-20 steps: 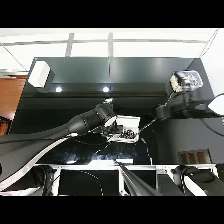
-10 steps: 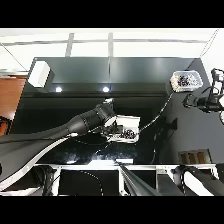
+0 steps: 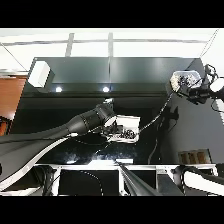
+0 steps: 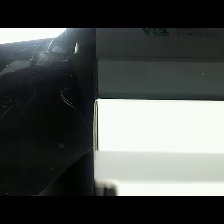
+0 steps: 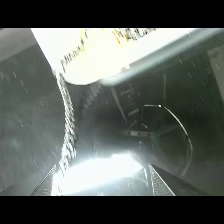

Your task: Fold the box and place the chain.

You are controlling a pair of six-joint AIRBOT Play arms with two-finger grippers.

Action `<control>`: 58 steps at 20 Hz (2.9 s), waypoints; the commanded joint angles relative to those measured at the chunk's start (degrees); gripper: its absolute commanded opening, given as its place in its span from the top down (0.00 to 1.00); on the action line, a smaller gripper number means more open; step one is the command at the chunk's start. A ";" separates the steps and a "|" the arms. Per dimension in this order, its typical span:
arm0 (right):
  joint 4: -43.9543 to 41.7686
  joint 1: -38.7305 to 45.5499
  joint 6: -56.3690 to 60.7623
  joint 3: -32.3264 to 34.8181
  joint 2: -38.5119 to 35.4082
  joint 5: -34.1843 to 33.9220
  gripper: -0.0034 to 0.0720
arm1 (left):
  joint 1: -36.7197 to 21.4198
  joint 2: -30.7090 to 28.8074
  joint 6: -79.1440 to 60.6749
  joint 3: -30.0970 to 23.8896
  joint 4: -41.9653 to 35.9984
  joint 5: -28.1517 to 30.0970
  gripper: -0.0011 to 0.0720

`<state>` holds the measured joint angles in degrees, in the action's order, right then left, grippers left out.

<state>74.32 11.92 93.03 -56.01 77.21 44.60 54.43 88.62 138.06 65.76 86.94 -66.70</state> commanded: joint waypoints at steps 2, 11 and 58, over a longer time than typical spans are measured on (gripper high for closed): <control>-2.67 -2.67 -0.24 -4.52 6.38 -2.54 0.01 | -0.02 0.02 -0.02 -0.02 0.04 0.07 0.95; -2.21 -5.14 1.14 -9.86 13.90 -2.56 0.80 | -0.02 0.02 -0.02 -0.02 0.04 0.13 0.95; -33.03 -30.14 -15.69 19.02 -35.54 17.07 0.25 | -0.02 0.02 -0.02 -0.02 0.02 0.22 0.95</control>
<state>39.57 -20.29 78.61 -38.13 41.50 61.76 54.43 88.62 138.06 65.76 86.94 -66.50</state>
